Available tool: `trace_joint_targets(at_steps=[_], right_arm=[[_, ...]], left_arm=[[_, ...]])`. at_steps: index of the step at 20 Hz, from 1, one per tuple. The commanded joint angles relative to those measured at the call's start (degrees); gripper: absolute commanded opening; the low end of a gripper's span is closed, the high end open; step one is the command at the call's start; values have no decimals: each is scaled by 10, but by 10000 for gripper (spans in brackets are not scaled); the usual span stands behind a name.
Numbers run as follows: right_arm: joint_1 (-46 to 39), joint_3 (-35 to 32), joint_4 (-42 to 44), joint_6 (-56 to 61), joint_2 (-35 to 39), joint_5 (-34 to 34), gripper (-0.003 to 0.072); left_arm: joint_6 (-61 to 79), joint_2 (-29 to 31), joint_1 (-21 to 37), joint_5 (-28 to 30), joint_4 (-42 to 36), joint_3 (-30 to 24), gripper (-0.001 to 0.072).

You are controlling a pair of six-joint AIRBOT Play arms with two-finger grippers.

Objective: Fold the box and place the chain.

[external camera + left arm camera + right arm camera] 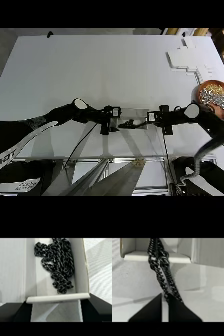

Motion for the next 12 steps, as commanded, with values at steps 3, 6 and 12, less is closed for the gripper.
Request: trace_joint_targets(at_steps=[3,6,12], right_arm=[[11,0,-2,3,-2,3,16],[11,0,-5,28,51,20,16],[11,0,52,32,191,45,16]], left_arm=[[0,0,0,0,0,0,208],[0,0,0,0,0,0,208],[0,0,0,0,0,0,208]])
